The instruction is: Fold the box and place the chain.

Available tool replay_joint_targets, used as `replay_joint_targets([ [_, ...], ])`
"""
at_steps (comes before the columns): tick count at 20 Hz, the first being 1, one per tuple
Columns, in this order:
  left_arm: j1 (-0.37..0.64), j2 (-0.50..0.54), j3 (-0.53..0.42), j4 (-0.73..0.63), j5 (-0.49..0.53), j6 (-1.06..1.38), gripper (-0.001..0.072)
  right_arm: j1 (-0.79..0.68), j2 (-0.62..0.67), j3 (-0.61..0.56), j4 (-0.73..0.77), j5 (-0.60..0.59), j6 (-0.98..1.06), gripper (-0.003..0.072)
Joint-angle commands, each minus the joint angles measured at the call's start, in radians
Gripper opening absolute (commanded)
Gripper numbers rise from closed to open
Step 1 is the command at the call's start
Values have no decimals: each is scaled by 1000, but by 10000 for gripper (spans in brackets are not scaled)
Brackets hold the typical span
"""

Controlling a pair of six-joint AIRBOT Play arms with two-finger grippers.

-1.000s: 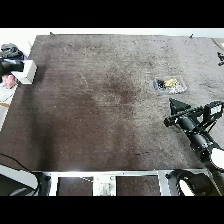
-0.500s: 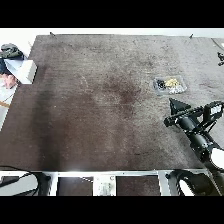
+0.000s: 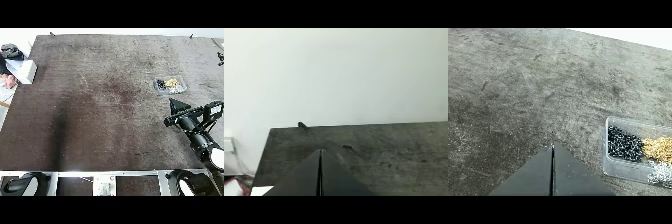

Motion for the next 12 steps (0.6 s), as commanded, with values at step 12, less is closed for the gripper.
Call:
replay_joint_targets([
  [12,-78,609,-610,5,76,44,6,1,1,0,0,0,0,-18],
])
